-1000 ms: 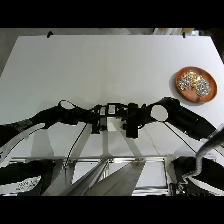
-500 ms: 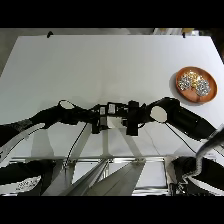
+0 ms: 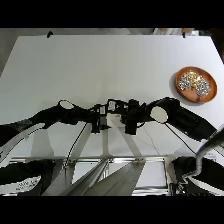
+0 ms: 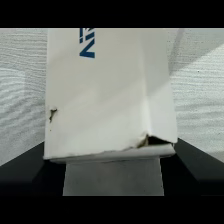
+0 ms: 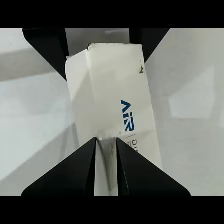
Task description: Fold the box and place the chain.
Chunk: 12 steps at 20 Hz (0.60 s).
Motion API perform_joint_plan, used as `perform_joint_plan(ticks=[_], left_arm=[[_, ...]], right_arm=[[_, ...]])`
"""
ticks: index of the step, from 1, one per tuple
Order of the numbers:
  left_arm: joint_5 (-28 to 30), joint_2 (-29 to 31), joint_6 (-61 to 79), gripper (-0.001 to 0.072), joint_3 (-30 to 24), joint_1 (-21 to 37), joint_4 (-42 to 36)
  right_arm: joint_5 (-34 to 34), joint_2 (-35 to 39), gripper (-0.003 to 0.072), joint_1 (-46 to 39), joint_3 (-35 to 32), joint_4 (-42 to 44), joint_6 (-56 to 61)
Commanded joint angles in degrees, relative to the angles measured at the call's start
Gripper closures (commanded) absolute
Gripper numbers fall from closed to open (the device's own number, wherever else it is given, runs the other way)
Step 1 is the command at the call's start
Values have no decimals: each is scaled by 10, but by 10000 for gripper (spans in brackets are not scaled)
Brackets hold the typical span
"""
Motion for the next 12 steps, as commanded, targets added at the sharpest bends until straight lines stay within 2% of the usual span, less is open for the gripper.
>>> perform_joint_plan(ticks=[1,6,12], left_arm=[[-2,0,1,459,0,0,1],[-2,0,1,459,0,0,1],[-2,0,1,459,0,0,1]], right_arm=[[-2,1,571,0,0,-1,4],[-27,26,571,-4,0,-10,4],[-40,10,570,-10,-2,6,4]])
